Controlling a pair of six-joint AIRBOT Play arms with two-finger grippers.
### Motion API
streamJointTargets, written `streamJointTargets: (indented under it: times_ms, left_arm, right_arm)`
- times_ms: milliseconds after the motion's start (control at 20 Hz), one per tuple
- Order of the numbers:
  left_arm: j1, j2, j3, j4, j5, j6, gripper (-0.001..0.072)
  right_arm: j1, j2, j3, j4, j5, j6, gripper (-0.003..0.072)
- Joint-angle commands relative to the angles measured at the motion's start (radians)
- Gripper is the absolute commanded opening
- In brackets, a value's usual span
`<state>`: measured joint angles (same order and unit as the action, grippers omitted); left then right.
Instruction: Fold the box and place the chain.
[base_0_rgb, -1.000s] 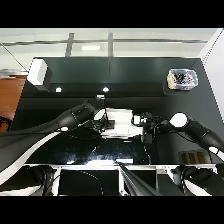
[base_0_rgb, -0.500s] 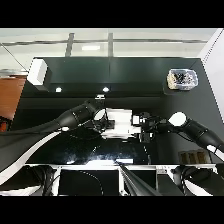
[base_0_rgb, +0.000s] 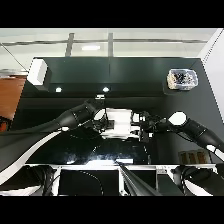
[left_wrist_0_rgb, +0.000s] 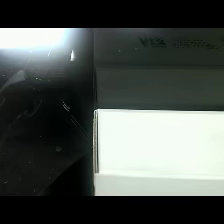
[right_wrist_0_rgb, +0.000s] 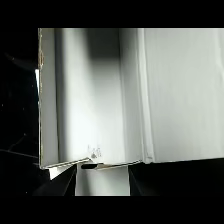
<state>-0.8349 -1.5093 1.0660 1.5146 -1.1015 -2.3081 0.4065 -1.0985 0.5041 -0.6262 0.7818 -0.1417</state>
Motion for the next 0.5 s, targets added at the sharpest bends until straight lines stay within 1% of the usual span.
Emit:
streamJointTargets:
  times_ms: [0, 200, 300, 450]
  left_arm:
    - [0.0, 0.0, 0.001, -0.002, 0.006, 0.0, 0.0031]
    - [0.0, 0.0, 0.001, -0.002, 0.009, 0.0, 0.0031]
    - [0.0, 0.0, 0.001, -0.002, 0.009, 0.0, 0.0031]
    - [0.0, 0.0, 0.001, -0.005, 0.009, 0.0, 0.0031]
  right_arm:
    - [0.001, -0.001, 0.0, 0.054, 0.0, 0.004, 0.0365]
    - [0.001, -0.023, 0.0, 0.084, 0.026, 0.019, 0.0365]
    - [0.001, -0.036, 0.0, 0.128, 0.021, 0.018, 0.0365]
    - [0.001, -0.041, 0.0, 0.136, 0.022, 0.018, 0.0364]
